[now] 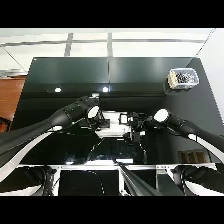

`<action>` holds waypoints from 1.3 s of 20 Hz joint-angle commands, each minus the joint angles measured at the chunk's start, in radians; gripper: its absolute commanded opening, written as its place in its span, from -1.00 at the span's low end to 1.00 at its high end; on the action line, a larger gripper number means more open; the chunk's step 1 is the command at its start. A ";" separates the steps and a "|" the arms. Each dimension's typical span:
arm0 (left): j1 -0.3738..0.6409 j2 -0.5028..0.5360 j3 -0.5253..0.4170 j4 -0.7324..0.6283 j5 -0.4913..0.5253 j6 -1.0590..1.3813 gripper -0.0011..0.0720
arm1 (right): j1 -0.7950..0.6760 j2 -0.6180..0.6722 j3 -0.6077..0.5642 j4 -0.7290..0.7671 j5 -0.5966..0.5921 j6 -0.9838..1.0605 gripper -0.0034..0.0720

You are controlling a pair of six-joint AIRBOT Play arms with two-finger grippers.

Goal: Fold the box and place the chain.

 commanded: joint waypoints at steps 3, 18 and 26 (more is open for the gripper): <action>-0.002 -0.002 0.002 -0.024 0.002 0.040 -0.89 | 0.000 0.001 0.000 0.001 0.001 0.001 -0.26; -0.002 -0.002 0.033 -0.004 -0.018 0.047 -0.89 | -0.060 0.179 0.000 -0.167 0.105 0.090 0.85; -0.002 -0.004 0.032 -0.005 -0.017 0.047 -0.89 | -0.060 0.179 0.000 -0.167 0.130 0.091 -0.29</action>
